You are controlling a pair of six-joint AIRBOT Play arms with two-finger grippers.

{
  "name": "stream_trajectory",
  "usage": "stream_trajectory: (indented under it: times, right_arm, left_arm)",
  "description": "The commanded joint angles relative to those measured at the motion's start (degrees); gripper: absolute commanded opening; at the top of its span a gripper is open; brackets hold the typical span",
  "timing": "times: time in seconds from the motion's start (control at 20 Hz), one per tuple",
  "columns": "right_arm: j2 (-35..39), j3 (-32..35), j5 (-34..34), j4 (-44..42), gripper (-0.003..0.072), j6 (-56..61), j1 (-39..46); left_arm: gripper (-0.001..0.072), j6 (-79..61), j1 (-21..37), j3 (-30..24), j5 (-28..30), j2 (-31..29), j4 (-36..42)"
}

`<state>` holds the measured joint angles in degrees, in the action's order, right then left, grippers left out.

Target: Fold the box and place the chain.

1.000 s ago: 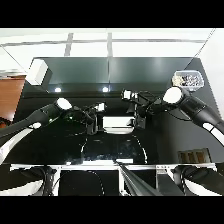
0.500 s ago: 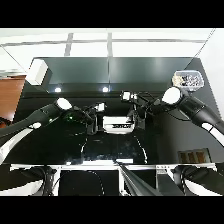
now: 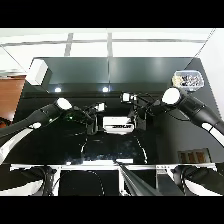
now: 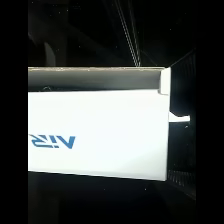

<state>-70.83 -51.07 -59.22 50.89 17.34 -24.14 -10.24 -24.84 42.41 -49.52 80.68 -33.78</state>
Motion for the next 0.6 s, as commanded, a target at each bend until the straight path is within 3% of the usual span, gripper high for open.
stream_trajectory:
  times: [0.0, 0.25, 0.3, 0.4, 0.5, 0.55]
  right_arm:
    - [0.0, 0.0, -0.5, 0.6, 0.0243, 0.0, 0.0]
    - [0.0, 0.0, -0.9, 1.7, 0.0246, 0.0, 0.0]
    - [0.0, 0.0, -0.9, 1.8, 0.0287, 0.0, 0.0]
    - [0.0, 0.0, -0.9, 1.7, 0.0287, 0.0, 0.0]
    - [0.0, 0.0, -0.9, 1.7, 0.0385, 0.0, 0.0]
    - [0.0, 0.0, -0.9, 1.6, 0.0385, 0.0, 0.0]
  left_arm:
    - [0.0399, 0.0, 0.0, 0.0, 0.0, 0.0, 0.0]
    - [0.0399, 0.0, 0.0, 0.0, 0.0, 0.0, 0.0]
    - [0.0399, 0.0, 0.0, 0.0, 0.0, 0.0, 0.0]
    - [0.0399, 0.0, 0.0, 0.0, 0.0, 0.0, 0.0]
    - [0.0399, 0.0, 0.0, 0.0, 0.0, 0.0, 0.0]
    - [0.0399, 0.0, 0.0, 0.0, 0.0, 0.0, 0.0]
